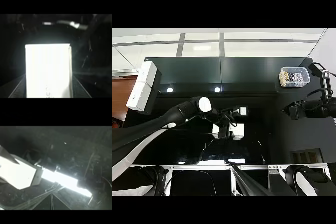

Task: Fold the box and place the chain.

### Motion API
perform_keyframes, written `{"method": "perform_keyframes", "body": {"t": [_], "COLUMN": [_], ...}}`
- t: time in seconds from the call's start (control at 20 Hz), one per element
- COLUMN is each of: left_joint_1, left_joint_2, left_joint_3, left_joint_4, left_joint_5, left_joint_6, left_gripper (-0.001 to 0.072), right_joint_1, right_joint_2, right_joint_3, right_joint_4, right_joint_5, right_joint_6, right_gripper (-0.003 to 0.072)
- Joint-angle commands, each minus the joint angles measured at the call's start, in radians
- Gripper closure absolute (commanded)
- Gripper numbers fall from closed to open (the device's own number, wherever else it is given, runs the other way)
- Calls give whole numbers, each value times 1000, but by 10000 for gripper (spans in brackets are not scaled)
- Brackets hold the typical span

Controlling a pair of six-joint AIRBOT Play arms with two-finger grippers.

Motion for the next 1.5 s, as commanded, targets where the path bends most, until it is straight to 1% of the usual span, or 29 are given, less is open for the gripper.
{"method": "perform_keyframes", "body": {"t": [0.0, 0.1, 0.15, 0.2, 0.25, 0.3, 0.4, 0.5, 0.55, 0.65, 0.7, 0.85, 0.95, 1.1, 1.2, 1.35, 1.45], "left_joint_1": [-47, -48, -45, -40, -32, -20, 32, 130, 204, 382, 475, 771, 947, 1178, 1312, 1466, 1531], "left_joint_2": [-8, -24, -19, -4, 22, 55, 131, 208, 245, 317, 350, 429, 449, 451, 451, 451, 451], "left_joint_3": [1, 1, 2, 6, 11, 13, 13, 2, -13, -69, -106, -214, -249, -255, -262, -263, -264], "left_joint_4": [146, 182, 188, 197, 234, 294, 470, 642, 686, 692, 690, 689, 697, 722, 723, 685, 616], "left_joint_5": [89, 113, 106, 87, 66, 40, -38, -149, -212, -313, -346, -411, -446, -451, -410, -292, -278], "left_joint_6": [-50, -90, -97, -143, -222, -314, -547, -783, -864, -959, -992, -1005, -1001, -977, -906, -815, -624], "left_gripper": [1, 10, 108, 308, 384, 384, 384, 384, 384, 384, 384, 384, 384, 384, 383, 384, 383], "right_joint_1": [-1, -1, -1, -1, -1, -1, -1, -1, -1, -1, -1, -1, -1, -1, -1, -1, -1], "right_joint_2": [1, 1, 1, 1, 1, 1, 1, 1, 1, 1, 1, 1, 0, 0, -1, -2, -2], "right_joint_3": [0, 0, 0, 0, 0, 0, 0, 0, 0, 0, 0, -1, -1, -1, -1, -1, -1], "right_joint_4": [-2, -8, -18, -29, -40, -48, -50, -50, -50, -50, -50, -50, -49, -49, -48, -49, -48], "right_joint_5": [-12, -21, -30, -34, -34, -32, -32, -33, -34, -35, -37, -47, -65, -80, -77, -82, -87], "right_joint_6": [0, 0, 0, 0, 0, 0, 0, 0, 0, 0, 0, -2, -2, -2, -1, -2, -1], "right_gripper": [670, 670, 670, 670, 670, 671, 670, 670, 670, 670, 670, 670, 670, 670, 670, 670, 670]}}
